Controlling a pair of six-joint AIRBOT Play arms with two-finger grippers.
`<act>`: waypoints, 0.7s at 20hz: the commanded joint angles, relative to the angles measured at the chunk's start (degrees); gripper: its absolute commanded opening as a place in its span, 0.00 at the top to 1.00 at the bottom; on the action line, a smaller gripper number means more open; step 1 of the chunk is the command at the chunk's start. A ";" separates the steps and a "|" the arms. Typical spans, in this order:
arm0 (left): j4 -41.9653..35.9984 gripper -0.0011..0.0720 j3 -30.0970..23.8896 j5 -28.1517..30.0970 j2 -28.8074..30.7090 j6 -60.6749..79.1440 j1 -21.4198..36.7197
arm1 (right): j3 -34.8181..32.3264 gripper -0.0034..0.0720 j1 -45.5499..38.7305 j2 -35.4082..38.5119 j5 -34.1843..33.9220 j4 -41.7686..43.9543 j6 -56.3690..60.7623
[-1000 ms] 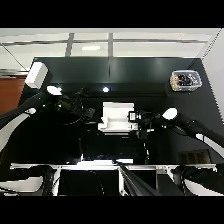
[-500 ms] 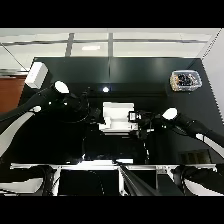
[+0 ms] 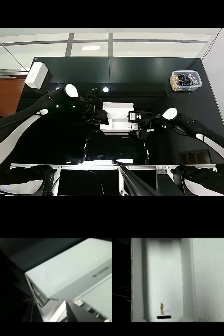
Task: Fold the box and place the chain.
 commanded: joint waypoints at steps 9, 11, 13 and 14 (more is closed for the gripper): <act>19.80 0.36 4.68 2.71 0.04 -21.88 -7.82 | 0.04 0.69 0.02 -0.02 -0.35 0.11 0.22; 24.13 0.36 4.70 3.32 -0.39 -23.10 -10.60 | 0.04 0.69 0.02 -0.02 -0.39 0.15 0.22; 27.19 0.36 4.70 3.34 -0.57 -27.23 -12.39 | 0.04 0.69 0.02 -0.02 -0.39 0.17 0.22; 28.79 0.36 4.72 3.30 -0.57 -30.10 -12.85 | 0.04 0.69 0.02 -0.02 -0.39 0.17 0.22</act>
